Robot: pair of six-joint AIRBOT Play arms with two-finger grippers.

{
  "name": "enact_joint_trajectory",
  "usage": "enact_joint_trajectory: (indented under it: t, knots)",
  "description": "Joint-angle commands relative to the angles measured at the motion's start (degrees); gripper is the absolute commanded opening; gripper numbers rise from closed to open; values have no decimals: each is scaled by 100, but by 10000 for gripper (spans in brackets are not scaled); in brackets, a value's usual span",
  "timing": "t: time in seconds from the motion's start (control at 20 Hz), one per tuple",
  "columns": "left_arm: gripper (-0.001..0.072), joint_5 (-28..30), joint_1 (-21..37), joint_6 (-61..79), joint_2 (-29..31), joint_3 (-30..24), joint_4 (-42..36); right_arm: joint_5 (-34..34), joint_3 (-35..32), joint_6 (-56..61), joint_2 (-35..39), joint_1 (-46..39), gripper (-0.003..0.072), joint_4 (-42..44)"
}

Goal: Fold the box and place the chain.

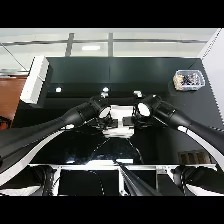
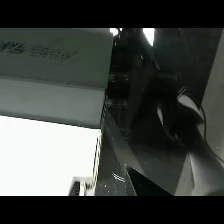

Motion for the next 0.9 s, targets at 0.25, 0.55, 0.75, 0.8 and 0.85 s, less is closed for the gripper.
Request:
enact_joint_trajectory:
  t: [0.25, 0.55, 0.75, 0.8, 0.85]
  knots:
    - [28, -7, 2, -11, 0, 0, 0, 378, 81, -962, 1412, -133, 314, -85]
    - [28, -7, 2, -11, 0, 0, -2, 61, 114, -1010, 2975, -1196, 314, -2649]
    - [28, -9, 2, -11, 0, 0, 0, -1639, -299, -1005, 2857, -3071, 313, -3036]
    - [28, -9, 4, -11, 0, 0, 2, -2065, -505, -997, 2771, -3501, 313, -3008]
    - [28, -4, 2, -11, 0, 0, 0, -2352, -669, -907, 2605, -3919, 314, -2909]
